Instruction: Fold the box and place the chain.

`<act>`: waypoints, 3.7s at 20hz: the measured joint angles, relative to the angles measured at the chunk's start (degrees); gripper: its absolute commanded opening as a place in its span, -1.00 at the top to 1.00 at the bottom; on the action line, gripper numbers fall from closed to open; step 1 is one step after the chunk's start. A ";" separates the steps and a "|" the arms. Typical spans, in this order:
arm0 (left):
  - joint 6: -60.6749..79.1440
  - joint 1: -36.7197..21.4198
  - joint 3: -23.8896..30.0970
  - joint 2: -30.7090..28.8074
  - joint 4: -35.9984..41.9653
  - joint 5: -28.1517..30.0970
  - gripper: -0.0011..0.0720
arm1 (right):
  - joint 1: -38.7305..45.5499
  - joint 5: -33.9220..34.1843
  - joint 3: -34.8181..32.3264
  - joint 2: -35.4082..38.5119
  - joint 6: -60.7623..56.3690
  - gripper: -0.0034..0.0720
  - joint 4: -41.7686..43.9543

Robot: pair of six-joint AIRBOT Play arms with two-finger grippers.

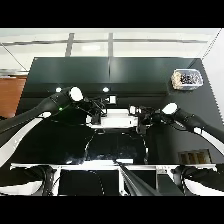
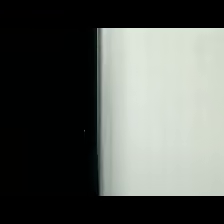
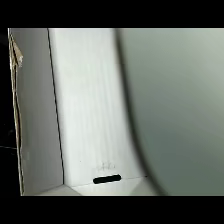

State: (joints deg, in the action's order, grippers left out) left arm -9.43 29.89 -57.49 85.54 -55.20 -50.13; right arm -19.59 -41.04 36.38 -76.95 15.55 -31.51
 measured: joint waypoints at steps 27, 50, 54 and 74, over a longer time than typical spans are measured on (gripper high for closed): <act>-46.27 -6.08 4.50 -14.36 -4.13 -21.49 0.90 | -0.87 0.63 0.07 -0.07 -0.76 -0.36 -2.21; -36.11 -2.69 -2.54 2.14 5.09 -0.44 0.90 | -0.87 1.20 0.07 -0.07 -1.03 -0.36 -1.99; -40.92 -2.23 -4.96 1.55 -3.50 -2.21 0.90 | -0.87 1.25 0.07 -0.07 -0.98 -0.36 -2.01; -0.85 -6.49 19.89 -20.20 6.36 7.23 -0.97 | -0.87 1.25 0.07 -0.07 -1.05 -0.36 -1.99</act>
State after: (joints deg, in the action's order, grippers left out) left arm -10.28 23.40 -37.60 65.34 -48.84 -42.89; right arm -20.47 -39.79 36.45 -77.01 14.50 -33.50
